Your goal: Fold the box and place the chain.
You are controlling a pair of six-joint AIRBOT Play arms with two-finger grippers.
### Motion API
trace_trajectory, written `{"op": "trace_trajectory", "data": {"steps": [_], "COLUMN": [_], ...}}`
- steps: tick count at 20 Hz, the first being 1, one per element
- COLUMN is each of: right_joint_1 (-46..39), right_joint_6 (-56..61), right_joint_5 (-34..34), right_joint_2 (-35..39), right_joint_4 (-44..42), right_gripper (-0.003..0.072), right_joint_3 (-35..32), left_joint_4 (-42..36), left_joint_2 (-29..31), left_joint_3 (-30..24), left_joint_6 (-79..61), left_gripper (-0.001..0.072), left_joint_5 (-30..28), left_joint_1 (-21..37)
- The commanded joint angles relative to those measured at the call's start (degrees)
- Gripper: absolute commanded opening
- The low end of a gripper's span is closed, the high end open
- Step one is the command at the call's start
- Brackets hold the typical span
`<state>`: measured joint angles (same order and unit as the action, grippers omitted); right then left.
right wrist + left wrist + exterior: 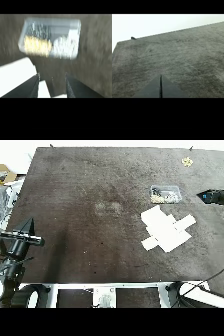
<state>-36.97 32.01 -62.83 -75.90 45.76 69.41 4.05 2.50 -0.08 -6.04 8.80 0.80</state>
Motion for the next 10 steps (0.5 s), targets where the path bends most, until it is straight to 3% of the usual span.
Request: {"op": "trace_trajectory", "data": {"steps": [1, 6, 10], "right_joint_1": [-1.88, -1.88, -1.22], "right_joint_6": [4.28, 3.98, -0.85], "right_joint_5": [-16.2, -22.56, -24.35], "right_joint_2": [-14.47, -25.38, -29.99], "right_joint_4": [12.94, 20.04, 19.85], "right_gripper": [0.0376, 0.0375, 0.0375], "right_joint_3": [14.34, 25.14, 25.55], "left_joint_4": [0.0, 0.02, 0.0], "left_joint_2": [0.04, 0.04, 0.04], "left_joint_3": [-0.04, -0.04, -0.04], "left_joint_6": [-0.02, 0.0, -0.02], "left_gripper": [0.0011, 0.0011, 0.0011], "left_joint_5": [0.0, -0.02, 0.02], "left_joint_1": [-0.02, -0.02, -0.02]}}
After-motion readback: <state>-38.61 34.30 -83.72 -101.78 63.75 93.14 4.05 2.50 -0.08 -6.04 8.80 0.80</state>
